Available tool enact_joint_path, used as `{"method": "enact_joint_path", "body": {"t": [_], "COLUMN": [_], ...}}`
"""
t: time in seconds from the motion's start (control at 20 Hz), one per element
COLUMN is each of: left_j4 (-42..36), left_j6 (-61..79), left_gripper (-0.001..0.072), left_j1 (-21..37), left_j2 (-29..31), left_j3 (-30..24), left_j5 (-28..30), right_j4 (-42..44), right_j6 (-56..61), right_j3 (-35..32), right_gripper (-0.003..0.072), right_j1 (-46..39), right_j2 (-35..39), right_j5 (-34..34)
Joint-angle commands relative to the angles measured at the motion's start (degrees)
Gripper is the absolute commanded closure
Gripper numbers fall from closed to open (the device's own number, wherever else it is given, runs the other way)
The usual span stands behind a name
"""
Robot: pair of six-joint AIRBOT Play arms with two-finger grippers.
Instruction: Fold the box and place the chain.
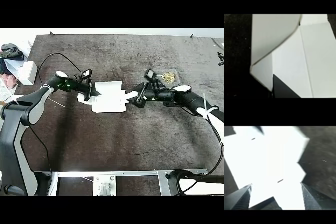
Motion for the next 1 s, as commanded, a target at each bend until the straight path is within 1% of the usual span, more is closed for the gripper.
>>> {"method": "enact_joint_path", "body": {"t": [0.0, 0.15, 0.35, 0.45, 0.55, 0.65, 0.95], "left_j4": [0.0, 0.0, 0.0, 0.0, 0.0, 0.0, 0.0], "left_j6": [0.0, 0.0, 0.0, 0.0, 0.0, 0.0, 0.0], "left_gripper": [0.0696, 0.0696, 0.0696, 0.0696, 0.0696, 0.0696, 0.0696], "left_j1": [0.0, 0.0, 0.0, 0.0, 0.0, 0.0, 0.0], "left_j2": [0.0, 0.0, 0.0, 0.0, 0.0, 0.0, 0.0], "left_j3": [0.0, 0.0, 0.0, 0.0, 0.0, 0.0, 0.0], "left_j5": [0.0, 0.0, 0.1, 0.1, 0.1, 0.1, 0.1], "right_j4": [-7.3, -8.5, -13.1, -13.6, -16.5, -18.3, -18.0], "right_j6": [-2.8, -2.8, -2.6, -2.6, -2.6, -2.6, -2.4], "right_j3": [0.0, 0.1, 0.0, 0.0, 0.0, 0.0, 0.0], "right_gripper": [-0.0026, -0.0020, -0.0022, -0.0022, -0.0022, -0.0021, -0.0020], "right_j1": [4.7, 7.6, 10.5, 11.2, 12.1, 12.9, 13.1], "right_j2": [-0.6, -2.1, -5.3, -5.6, -5.7, -6.0, -6.5], "right_j5": [-3.2, -5.2, -7.4, -8.5, -9.9, -12.7, -21.6]}}
